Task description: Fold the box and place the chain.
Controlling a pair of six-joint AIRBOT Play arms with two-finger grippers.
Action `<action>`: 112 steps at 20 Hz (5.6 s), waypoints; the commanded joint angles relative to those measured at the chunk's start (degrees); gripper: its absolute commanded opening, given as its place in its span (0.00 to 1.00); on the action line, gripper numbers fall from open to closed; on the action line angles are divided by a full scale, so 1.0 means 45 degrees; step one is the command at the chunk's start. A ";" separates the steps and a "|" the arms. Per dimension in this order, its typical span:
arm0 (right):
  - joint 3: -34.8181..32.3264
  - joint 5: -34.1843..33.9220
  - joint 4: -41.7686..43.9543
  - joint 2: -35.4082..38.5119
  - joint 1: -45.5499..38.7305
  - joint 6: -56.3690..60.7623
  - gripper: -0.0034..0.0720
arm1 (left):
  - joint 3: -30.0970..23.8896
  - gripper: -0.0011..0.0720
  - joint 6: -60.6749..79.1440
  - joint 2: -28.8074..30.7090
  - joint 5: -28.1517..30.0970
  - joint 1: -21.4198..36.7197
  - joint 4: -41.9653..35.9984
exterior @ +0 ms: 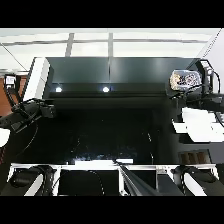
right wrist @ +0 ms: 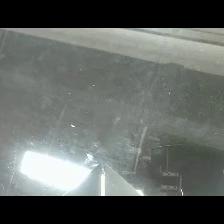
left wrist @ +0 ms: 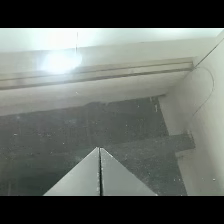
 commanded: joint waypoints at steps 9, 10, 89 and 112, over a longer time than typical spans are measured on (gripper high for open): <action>0.0015 0.0000 0.0000 0.0005 0.0005 0.0005 0.07 | 0.0000 0.05 0.0005 0.0010 0.0000 -0.0005 0.0005; 0.0015 0.0000 0.0000 0.0005 0.0005 0.0000 0.07 | 0.0000 0.05 0.0005 0.0010 0.0000 -0.0005 0.0005; -0.6708 -0.6091 0.8053 0.1481 0.4940 -0.1117 0.07 | 0.5615 0.96 0.3444 -1.2502 -0.7213 -0.1613 -0.8374; -0.6227 -0.3551 0.5523 0.1491 0.4410 -0.2055 0.98 | 0.6766 0.04 1.0462 -1.4372 -1.0224 -0.2608 -0.7834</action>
